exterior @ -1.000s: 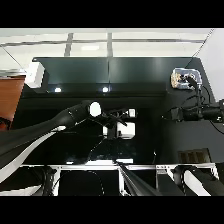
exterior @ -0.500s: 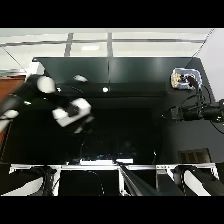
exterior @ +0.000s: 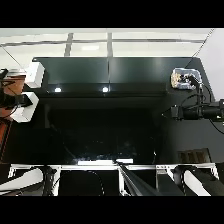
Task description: Fold the box and place the chain.
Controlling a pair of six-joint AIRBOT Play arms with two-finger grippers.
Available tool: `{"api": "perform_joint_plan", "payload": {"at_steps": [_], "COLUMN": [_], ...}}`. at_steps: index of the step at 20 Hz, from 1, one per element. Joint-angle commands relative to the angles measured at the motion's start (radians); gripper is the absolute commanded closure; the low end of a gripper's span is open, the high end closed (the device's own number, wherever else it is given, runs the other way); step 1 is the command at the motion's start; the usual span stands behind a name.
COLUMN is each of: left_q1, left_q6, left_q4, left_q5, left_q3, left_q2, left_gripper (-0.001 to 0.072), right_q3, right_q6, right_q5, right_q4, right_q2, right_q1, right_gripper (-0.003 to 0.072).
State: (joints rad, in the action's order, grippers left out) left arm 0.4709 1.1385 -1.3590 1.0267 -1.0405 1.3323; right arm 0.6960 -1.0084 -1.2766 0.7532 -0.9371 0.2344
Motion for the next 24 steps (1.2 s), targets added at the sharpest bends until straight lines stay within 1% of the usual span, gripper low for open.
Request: {"api": "perform_joint_plan", "payload": {"at_steps": [1, 3, 6, 7, 8, 9, 11, 12, 14, 16, 17, 18, 19, 20, 22, 23, 24], "left_q1": [0.029, 0.008, -0.030, -0.042, -0.052, -0.060, -0.074, -0.076, -0.080, -0.082, -0.083, -0.083, -0.083, -0.090, -0.137, -0.185, -0.243], "left_q6": [-0.047, -0.046, -0.045, -0.044, -0.043, -0.037, -0.028, -0.023, 0.017, 0.126, 0.216, 0.317, 0.379, 0.364, 0.282, 0.251, 0.249], "left_q4": [0.040, 0.041, 0.040, 0.036, 0.032, 0.032, 0.026, 0.025, 0.021, -0.003, -0.037, -0.065, -0.064, -0.016, 0.121, 0.166, 0.166], "left_q5": [-0.103, -0.111, -0.071, -0.075, -0.094, -0.121, -0.119, -0.089, 0.016, 0.142, 0.204, 0.259, 0.314, 0.334, 0.306, 0.251, 0.165], "left_q3": [-0.078, -0.156, -0.269, -0.291, -0.304, -0.312, -0.356, -0.394, -0.497, -0.607, -0.655, -0.687, -0.708, -0.700, -0.634, -0.556, -0.444], "left_q2": [0.116, 0.190, 0.296, 0.319, 0.333, 0.338, 0.331, 0.323, 0.304, 0.277, 0.257, 0.237, 0.210, 0.174, 0.079, 0.009, -0.069], "left_gripper": [0.0314, 0.0314, 0.0314, 0.0276, 0.0101, -0.0002, -0.0002, -0.0002, -0.0002, 0.0002, 0.0012, 0.0140, 0.0459, 0.0691, 0.0688, 0.0688, 0.0688], "right_q3": [0.000, 0.000, 0.000, 0.000, 0.000, 0.000, 0.000, 0.000, 0.000, 0.000, 0.000, 0.000, 0.000, 0.000, 0.000, 0.000, 0.000], "right_q6": [-0.029, -0.051, -0.061, -0.061, -0.061, -0.062, -0.062, -0.061, -0.060, -0.053, -0.052, -0.044, -0.026, -0.010, -0.002, 0.014, 0.038], "right_q5": [0.005, 0.006, 0.006, 0.006, 0.006, 0.006, 0.006, 0.006, 0.006, 0.014, 0.025, 0.043, 0.068, 0.102, 0.179, 0.218, 0.263], "right_q4": [0.000, 0.000, 0.000, 0.000, 0.000, 0.000, 0.000, 0.000, 0.001, 0.001, 0.001, 0.000, -0.002, 0.000, 0.000, 0.008, 0.023], "right_q2": [0.001, 0.001, 0.001, 0.001, 0.001, 0.001, 0.001, 0.001, 0.001, 0.001, 0.001, 0.001, 0.001, 0.001, 0.001, 0.001, 0.001], "right_q1": [0.000, 0.000, 0.000, 0.000, 0.000, 0.000, 0.000, 0.000, 0.000, 0.000, 0.000, 0.000, -0.004, -0.016, -0.063, -0.098, -0.135], "right_gripper": [0.0675, 0.0675, 0.0675, 0.0675, 0.0675, 0.0675, 0.0675, 0.0675, 0.0675, 0.0675, 0.0675, 0.0675, 0.0675, 0.0675, 0.0676, 0.0676, 0.0676]}}
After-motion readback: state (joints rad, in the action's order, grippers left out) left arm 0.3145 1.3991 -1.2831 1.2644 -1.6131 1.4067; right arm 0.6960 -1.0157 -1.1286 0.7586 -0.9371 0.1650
